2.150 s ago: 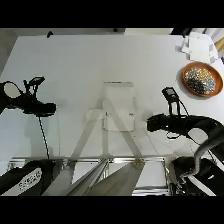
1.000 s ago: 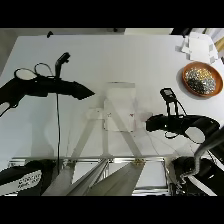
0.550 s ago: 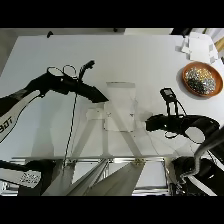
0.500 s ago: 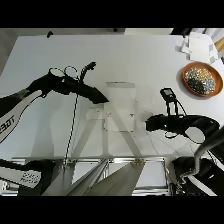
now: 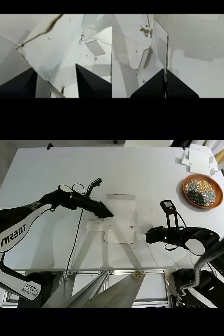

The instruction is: Fold the box and place the chain.

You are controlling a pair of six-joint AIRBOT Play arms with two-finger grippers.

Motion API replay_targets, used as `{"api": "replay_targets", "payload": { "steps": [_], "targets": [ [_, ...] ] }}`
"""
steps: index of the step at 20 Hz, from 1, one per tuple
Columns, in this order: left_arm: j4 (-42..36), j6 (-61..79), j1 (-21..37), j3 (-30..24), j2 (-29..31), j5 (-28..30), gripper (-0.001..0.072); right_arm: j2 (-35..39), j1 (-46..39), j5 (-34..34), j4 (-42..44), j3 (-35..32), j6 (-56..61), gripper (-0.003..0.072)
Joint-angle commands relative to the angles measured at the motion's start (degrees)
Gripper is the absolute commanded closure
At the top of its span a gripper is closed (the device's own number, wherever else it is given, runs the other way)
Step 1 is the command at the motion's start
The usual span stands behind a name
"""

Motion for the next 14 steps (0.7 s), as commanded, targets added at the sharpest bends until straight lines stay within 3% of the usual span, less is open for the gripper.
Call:
{"api": "replay_targets", "payload": {
  "steps": [1, 6, 7, 14],
  "targets": [
    [0.5, 2.5, 0.0, 0.0, -0.8, -1.2, 0.0367, 0.0, 0.1, 0.1, 0.0, 0.0, 0.0, 0.0665],
    [0.9, 3.9, 2.4, 0.0, -0.7, -1.8, 0.0554, 0.0, 0.1, 0.4, 0.0, 0.0, 0.0, 0.0665],
    [0.9, 4.5, 2.8, 0.0, -0.7, -2.2, 0.0627, 0.0, 0.1, 0.5, 0.0, 0.0, 0.0, 0.0665],
    [0.7, 17.1, 2.4, 0.0, -0.4, -5.6, 0.0702, 0.0, 0.1, 0.5, 0.0, 0.0, 0.0, 0.0665]
  ]
}}
